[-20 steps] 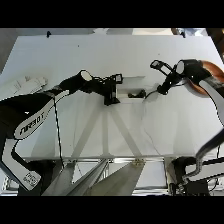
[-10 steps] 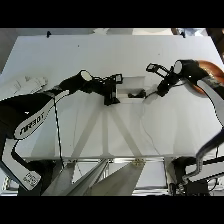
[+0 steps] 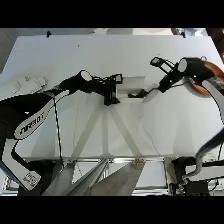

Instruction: Fold the box and place the chain.

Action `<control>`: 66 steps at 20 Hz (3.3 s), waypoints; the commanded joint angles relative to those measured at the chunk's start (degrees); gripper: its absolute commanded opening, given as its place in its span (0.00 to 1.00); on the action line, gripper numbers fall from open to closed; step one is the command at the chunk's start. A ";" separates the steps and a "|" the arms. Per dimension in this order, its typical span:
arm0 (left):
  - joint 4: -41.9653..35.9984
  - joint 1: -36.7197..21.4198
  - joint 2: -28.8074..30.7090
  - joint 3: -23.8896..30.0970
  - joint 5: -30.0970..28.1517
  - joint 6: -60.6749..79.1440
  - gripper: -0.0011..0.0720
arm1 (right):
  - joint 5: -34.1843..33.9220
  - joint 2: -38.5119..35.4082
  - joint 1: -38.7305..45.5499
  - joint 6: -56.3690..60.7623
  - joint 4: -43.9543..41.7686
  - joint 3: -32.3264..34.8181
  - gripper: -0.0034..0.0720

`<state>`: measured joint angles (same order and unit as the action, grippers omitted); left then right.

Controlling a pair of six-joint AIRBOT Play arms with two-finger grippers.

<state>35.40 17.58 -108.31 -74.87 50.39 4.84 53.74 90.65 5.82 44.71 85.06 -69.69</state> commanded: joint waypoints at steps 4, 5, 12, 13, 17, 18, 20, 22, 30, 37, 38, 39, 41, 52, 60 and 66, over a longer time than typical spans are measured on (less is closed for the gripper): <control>0.02 0.00 0.04 0.02 -0.04 0.00 0.31 | 6.25 -9.20 -0.90 -0.20 -10.29 -0.11 0.06; 0.02 0.02 0.04 0.02 0.00 0.00 0.31 | 7.41 -10.32 -1.55 -0.20 -12.26 -0.11 0.06; 0.02 0.02 0.04 0.04 -0.02 0.00 0.31 | 10.56 -13.03 -10.10 -3.34 -30.25 -0.11 0.06; 0.02 0.02 0.04 0.02 -0.02 0.00 0.31 | 10.32 -13.03 -11.47 -3.85 -32.13 -0.11 0.06; 0.02 0.02 0.04 0.02 -0.02 0.00 0.31 | 9.29 -12.98 -15.52 -4.79 -37.24 -0.11 0.06; 0.02 0.02 0.04 0.02 -0.02 0.00 0.31 | 8.72 -12.92 -15.98 -4.79 -37.24 -0.11 0.06; 0.02 0.02 0.04 0.04 -0.02 0.00 0.31 | 7.17 -12.55 -16.24 -4.76 -37.53 -0.11 0.06; 0.02 0.02 0.04 0.02 -0.02 0.00 0.31 | 5.01 -11.63 -16.24 -4.74 -37.44 -0.11 0.06; 0.02 0.02 0.04 0.02 -0.02 0.00 0.31 | 6.25 -10.29 -15.34 -3.67 -26.01 -0.11 0.46; 0.02 0.02 0.04 0.02 -0.02 0.00 0.31 | 9.86 -12.13 -2.91 0.72 -23.41 -0.11 0.46; 0.02 0.02 0.04 0.02 -0.02 0.00 0.31 | 9.86 -12.13 -0.79 2.51 -22.64 -0.09 0.46; 0.02 0.02 0.04 0.02 -0.02 0.00 0.31 | 9.84 -11.87 0.74 4.07 -21.05 -0.07 0.46; 0.02 0.02 0.04 0.04 -0.04 0.00 0.31 | 9.20 -10.91 2.16 6.05 -14.62 -0.02 0.46; 0.02 0.02 0.04 0.02 -0.02 0.00 0.31 | 0.83 2.16 -0.87 14.12 -3.72 0.44 0.62; 0.02 0.02 0.04 0.04 -0.04 0.00 0.31 | -3.54 6.47 -3.61 20.02 -0.48 0.44 0.46; 0.02 0.02 0.04 0.04 -0.02 0.00 0.31 | -1.07 6.08 -3.63 20.02 0.66 0.42 0.06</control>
<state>35.40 17.58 -108.31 -74.87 50.37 4.84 51.33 96.75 2.31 64.34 84.73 -69.32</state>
